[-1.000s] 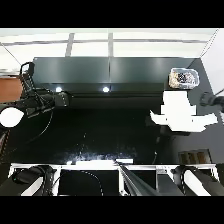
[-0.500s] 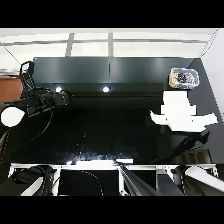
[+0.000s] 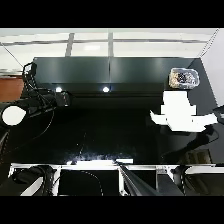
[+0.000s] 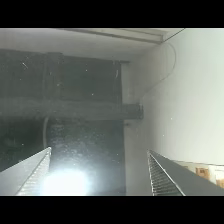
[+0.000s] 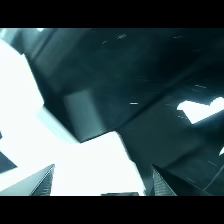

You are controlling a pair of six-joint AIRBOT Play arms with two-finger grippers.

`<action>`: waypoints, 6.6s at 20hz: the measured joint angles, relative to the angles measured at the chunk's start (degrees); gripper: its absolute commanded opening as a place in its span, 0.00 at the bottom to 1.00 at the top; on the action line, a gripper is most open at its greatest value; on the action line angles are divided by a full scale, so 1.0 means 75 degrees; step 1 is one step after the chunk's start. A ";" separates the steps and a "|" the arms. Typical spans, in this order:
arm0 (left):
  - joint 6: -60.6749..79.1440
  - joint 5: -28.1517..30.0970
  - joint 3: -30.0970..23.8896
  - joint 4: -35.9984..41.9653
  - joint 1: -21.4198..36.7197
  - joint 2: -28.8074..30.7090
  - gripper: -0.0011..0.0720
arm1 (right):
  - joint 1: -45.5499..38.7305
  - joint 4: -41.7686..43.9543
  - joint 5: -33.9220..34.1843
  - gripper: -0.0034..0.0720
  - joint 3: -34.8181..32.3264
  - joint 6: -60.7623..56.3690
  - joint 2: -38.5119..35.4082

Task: Fold the box and place the chain.

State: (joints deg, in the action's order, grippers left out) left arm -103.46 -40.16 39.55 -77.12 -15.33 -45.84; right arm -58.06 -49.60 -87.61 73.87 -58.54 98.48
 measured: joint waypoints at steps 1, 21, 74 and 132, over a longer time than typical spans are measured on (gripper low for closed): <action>0.0000 -0.0009 0.0000 0.0012 0.0000 -0.0003 0.98 | 0.0125 -0.0137 -0.0265 0.77 0.0114 0.0020 0.0233; -0.0003 -0.0128 0.0000 0.0396 0.0000 -0.0006 0.97 | 0.3284 0.2530 0.0495 0.06 -0.1868 0.1099 -0.1751; 1.1159 -0.4925 0.1818 0.7408 -0.0140 -0.6674 0.49 | 0.8294 0.2973 0.5176 0.06 -0.8055 0.1311 -0.9037; 1.4915 -0.1072 0.0871 0.5371 -0.1830 -0.4998 0.05 | 1.1855 0.0685 0.5968 0.84 -0.7032 0.6560 -0.6228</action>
State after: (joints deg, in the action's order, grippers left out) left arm 8.40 -48.21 46.09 -36.84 -29.06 -83.33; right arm 30.85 -44.47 -42.85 21.12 -9.34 51.77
